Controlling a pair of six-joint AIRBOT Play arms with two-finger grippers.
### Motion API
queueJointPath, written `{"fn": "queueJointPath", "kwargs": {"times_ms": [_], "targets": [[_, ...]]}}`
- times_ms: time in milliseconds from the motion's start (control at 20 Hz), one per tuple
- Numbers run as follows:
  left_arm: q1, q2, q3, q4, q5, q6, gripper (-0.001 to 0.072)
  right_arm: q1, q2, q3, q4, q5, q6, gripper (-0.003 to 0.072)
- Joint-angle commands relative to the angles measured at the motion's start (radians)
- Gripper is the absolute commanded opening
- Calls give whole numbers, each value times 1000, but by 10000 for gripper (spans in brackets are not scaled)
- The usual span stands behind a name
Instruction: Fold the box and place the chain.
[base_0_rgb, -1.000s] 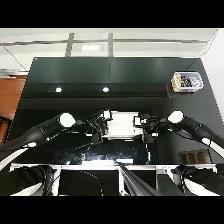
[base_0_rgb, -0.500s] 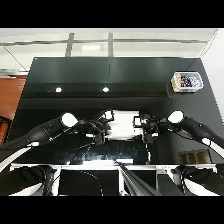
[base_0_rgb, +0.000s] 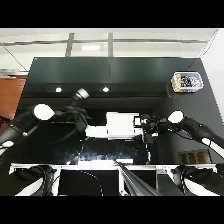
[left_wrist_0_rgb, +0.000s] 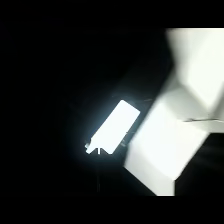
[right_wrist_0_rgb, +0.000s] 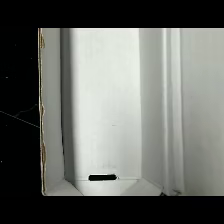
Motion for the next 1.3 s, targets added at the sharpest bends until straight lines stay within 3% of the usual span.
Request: {"fn": "queueJointPath", "kwargs": {"times_ms": [0,100,200,350,500,650,800,850,900,950,1000,1250], "targets": [[280,12,-24,65,-186,-618,30,0,0,0,0,0,1,411],[370,-43,-69,-70,-301,-550,27,0,0,0,0,0,0,411],[367,-113,-131,-264,-317,-442,27,0,0,0,0,0,0,411],[256,-241,-161,-440,-296,-318,27,0,0,0,0,0,0,411],[119,-315,-155,-667,-209,-199,27,0,0,0,0,0,1,411],[41,-328,-112,-697,-204,-159,27,0,0,0,0,0,0,411],[41,-328,-52,-696,-286,-74,28,0,0,0,0,0,1,412],[48,-328,-34,-692,-310,-67,79,0,0,0,0,0,1,411],[51,-328,-16,-684,-330,-68,321,0,0,0,0,0,1,411],[54,-328,1,-665,-345,-68,499,0,0,0,0,0,1,411],[54,-327,14,-645,-351,-70,540,0,0,0,0,0,1,411],[3,-322,39,-599,-330,-112,540,0,0,0,0,0,1,411]]}}
